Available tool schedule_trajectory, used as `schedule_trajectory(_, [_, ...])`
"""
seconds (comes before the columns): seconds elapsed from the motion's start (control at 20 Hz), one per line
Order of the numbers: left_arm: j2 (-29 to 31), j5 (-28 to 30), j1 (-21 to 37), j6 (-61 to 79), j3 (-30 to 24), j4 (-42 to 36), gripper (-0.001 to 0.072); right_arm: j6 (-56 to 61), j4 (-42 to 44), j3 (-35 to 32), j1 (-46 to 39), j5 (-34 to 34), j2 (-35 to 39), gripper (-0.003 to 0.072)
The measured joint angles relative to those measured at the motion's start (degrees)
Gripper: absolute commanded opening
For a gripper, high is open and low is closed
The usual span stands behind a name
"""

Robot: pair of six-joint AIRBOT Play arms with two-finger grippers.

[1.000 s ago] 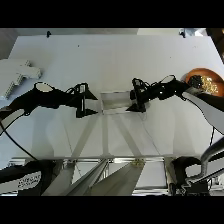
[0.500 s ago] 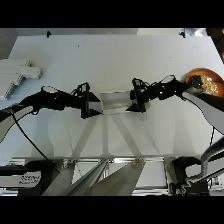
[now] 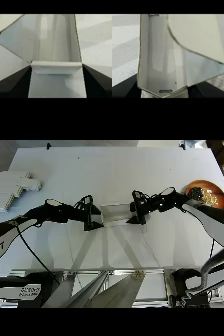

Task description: Fold the box and place the chain.

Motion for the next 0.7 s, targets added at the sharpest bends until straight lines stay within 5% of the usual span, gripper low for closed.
schedule_trajectory(0.5, [-0.4,6.6,-3.8,-1.8,0.2,-1.9,0.0703,0.0,0.1,0.0,0.0,-0.1,0.0,0.05])
schedule_trajectory(0.7, [-0.3,8.1,-5.3,-2.8,0.4,0.0,0.0438,0.0,-0.1,0.0,0.0,0.0,0.0,0.05])
